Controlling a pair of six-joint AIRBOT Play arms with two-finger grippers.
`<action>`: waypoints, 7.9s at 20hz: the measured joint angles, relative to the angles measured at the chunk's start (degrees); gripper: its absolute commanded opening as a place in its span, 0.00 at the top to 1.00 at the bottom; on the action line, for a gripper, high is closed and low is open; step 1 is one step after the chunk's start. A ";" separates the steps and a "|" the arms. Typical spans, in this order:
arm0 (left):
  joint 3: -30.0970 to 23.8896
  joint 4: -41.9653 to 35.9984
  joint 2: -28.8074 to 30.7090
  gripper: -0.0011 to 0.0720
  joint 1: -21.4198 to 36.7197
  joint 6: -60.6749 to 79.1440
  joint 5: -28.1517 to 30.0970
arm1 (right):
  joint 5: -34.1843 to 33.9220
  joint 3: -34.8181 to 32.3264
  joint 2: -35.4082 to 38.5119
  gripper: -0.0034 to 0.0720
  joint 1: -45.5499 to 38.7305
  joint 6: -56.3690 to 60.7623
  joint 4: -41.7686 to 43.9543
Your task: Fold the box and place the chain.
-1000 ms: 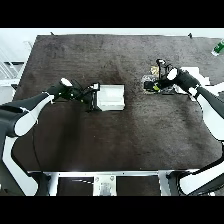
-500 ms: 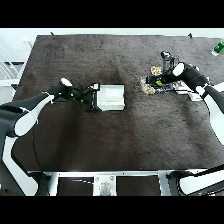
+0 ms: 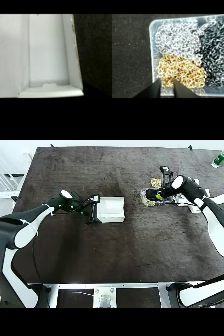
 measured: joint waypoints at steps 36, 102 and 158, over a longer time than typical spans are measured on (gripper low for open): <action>0.00 -0.02 0.00 0.41 -0.02 0.00 0.00 | 1.97 4.66 31.41 0.94 17.14 -4.68 2.01; 0.00 -0.02 0.00 0.41 -0.02 0.00 0.02 | -39.87 -26.82 7.13 0.45 8.63 9.40 18.01; 0.00 -0.02 0.00 0.41 -0.02 0.00 0.04 | -24.11 -22.73 19.85 0.37 26.91 0.07 16.13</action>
